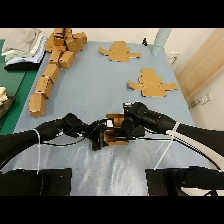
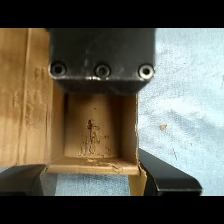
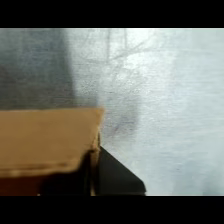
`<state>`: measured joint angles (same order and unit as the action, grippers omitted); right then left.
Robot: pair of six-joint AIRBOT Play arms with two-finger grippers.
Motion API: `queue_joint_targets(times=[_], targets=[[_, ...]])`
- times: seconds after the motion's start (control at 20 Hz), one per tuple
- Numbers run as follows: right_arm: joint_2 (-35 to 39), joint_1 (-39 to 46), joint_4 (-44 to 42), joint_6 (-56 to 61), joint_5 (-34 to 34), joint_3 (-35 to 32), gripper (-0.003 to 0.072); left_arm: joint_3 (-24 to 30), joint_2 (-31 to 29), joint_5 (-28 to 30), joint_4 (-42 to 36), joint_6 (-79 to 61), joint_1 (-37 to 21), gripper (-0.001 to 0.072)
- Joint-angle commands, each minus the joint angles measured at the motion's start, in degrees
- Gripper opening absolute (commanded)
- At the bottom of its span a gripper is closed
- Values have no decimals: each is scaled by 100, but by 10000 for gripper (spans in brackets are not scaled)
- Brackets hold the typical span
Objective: Fold the box.
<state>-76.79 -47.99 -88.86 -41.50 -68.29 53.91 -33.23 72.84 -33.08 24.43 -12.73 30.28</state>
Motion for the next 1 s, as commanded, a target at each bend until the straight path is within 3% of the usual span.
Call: queue_joint_targets(times=[0.0, 0.15, 0.2, 0.25, 0.3, 0.45, 0.5, 0.55, 0.6, 0.65, 0.8, 0.85, 0.9, 0.95], targets=[[-70, -13, 105, -17, -146, 17, 5, -4, -2, 2, 2, -9, 4, 394], [-74, -11, 52, -205, -151, 17, 4, -4, -2, 2, 2, -9, 4, 394], [-74, -11, 17, -208, -170, 17, 126, -4, -2, 2, 2, -9, 4, 394], [-72, -11, 2, -208, -170, 17, 362, -4, -2, 2, 2, -9, 4, 394], [-63, -13, 2, -208, -164, 17, 482, -4, -2, 2, 2, -9, 4, 394], [-63, -9, -2, -205, -166, 17, 476, -4, -2, 2, 2, -9, 4, 394], [-66, -7, 9, -205, -164, 17, 413, -4, -2, 2, 2, -9, 4, 394], [-66, -7, 13, -205, -164, 17, 279, -4, -2, 2, 2, -9, 4, 394], [-66, -9, 13, -205, -164, 17, 99, -4, -2, 2, 2, -9, 4, 395], [-70, -9, 13, -208, -164, 17, 5, -4, -2, 2, 2, -9, 4, 394], [-118, -9, -55, -256, -164, 17, 4, -4, -2, 2, 2, -9, 4, 395], [-125, -9, -63, -256, -160, 17, 76, -4, -2, 2, 2, -9, 4, 394], [-122, -9, -63, -256, -138, 20, 344, -4, -2, 2, 2, -9, 4, 394], [-120, -9, -74, -280, -144, 33, 508, -4, -2, 2, 2, -9, 4, 394]])
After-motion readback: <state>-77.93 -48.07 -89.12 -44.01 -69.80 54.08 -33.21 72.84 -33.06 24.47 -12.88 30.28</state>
